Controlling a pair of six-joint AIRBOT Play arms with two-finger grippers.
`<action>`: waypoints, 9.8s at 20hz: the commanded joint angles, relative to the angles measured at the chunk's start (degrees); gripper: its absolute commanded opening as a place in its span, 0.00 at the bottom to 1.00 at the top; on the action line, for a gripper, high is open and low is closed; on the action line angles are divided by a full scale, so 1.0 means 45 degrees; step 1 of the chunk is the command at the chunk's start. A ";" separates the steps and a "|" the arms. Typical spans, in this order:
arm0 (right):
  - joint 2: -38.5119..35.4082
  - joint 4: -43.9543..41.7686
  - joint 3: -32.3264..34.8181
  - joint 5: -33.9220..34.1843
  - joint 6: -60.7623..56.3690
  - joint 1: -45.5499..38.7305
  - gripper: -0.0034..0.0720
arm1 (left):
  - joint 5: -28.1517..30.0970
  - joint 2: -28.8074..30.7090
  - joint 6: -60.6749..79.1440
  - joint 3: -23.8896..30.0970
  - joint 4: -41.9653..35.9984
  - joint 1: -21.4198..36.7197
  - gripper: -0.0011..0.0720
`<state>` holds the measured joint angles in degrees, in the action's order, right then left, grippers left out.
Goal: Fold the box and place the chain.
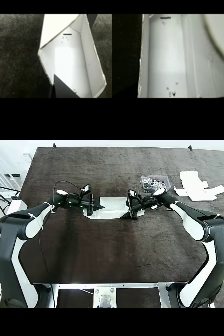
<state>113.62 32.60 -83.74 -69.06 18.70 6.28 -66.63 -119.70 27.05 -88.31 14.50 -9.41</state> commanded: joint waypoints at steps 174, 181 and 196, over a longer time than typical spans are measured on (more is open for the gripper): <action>0.0010 -0.0005 0.0005 0.0000 -0.0005 0.0015 0.81 | 0.0908 0.2380 -0.4896 0.0311 0.6018 -0.1559 0.16; 0.0010 -0.0005 0.0005 0.0000 -0.0005 0.0015 0.81 | -0.0481 0.2565 -0.4571 0.0301 0.5474 -0.0816 0.04; 0.0010 -0.0010 0.0005 0.0000 -0.0005 0.0015 0.81 | 0.4328 0.7485 -0.9092 0.4211 0.4682 -0.0345 0.03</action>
<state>113.65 32.56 -83.74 -69.04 18.70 6.37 -56.99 -92.44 -6.59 -76.31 35.83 -11.11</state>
